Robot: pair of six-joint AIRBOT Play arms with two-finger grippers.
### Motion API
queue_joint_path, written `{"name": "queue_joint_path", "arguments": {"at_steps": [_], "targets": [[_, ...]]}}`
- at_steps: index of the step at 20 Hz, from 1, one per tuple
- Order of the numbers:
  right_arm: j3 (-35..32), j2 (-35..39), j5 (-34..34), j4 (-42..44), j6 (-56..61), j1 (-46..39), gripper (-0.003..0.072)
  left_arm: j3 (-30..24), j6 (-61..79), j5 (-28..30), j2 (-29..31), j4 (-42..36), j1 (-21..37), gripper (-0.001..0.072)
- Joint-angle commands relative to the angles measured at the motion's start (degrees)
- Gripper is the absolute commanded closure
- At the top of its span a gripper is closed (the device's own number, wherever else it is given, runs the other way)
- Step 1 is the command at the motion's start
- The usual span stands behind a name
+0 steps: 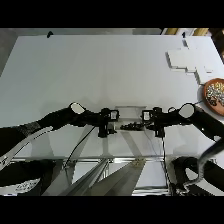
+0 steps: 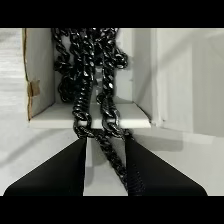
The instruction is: Fold the box and place the chain.
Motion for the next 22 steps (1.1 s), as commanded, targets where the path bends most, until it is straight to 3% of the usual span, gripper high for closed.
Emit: {"name": "queue_joint_path", "arguments": {"at_steps": [1,3,7,12,15,18,20,22], "targets": [[-0.02,-0.90,1.46,1.03,-1.53,0.02,0.0526,-0.02,0.00,0.00,0.04,0.02,0.02,0.0617],[-0.07,-0.85,2.93,0.94,-1.40,0.02,0.0671,-0.02,0.00,0.00,0.04,0.02,0.02,0.0617],[-0.07,3.39,4.44,-2.69,8.07,0.02,0.0668,-0.02,0.00,0.00,0.04,0.02,0.02,0.0617],[-0.07,20.98,8.48,-4.04,21.57,0.02,0.0668,-0.02,0.00,0.00,0.04,0.02,0.02,0.0617],[-0.28,29.42,10.69,4.83,21.55,0.04,0.0668,-0.02,0.00,0.00,0.04,0.02,0.02,0.0617],[-1.70,30.62,9.07,20.87,21.51,0.07,0.0668,-0.02,0.00,0.00,0.04,0.02,0.02,0.0617],[-2.95,30.12,4.50,26.58,21.31,1.77,0.0668,-0.02,0.00,0.02,0.02,0.02,0.02,0.0617],[-3.48,29.27,-0.83,26.93,21.33,5.62,0.0668,-0.02,0.00,0.00,0.04,0.02,0.02,0.0617]]}}
